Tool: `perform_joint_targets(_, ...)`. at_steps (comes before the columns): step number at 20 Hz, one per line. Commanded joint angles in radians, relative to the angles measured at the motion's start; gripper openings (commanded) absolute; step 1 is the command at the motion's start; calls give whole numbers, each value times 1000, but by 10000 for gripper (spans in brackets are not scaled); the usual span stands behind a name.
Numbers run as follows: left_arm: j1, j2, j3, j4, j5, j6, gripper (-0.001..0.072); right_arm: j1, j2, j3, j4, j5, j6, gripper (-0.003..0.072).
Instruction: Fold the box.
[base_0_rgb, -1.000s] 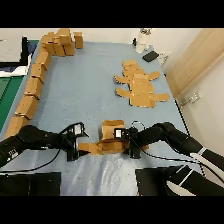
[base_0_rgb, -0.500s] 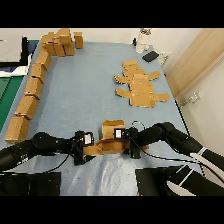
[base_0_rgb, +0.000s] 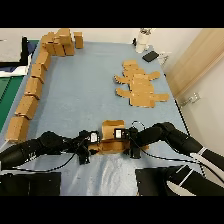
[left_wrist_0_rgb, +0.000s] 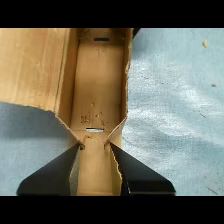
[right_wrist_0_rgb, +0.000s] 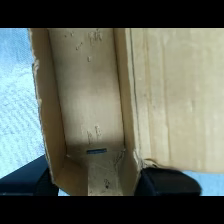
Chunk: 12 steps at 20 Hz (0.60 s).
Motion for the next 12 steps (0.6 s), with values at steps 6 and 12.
perform_joint_targets(6,-15,-40,17,-2,0,17,142,0,-1,0,0,0,0,551)
perform_joint_targets(12,-16,-63,40,-6,22,17,101,0,-1,0,0,0,0,551)
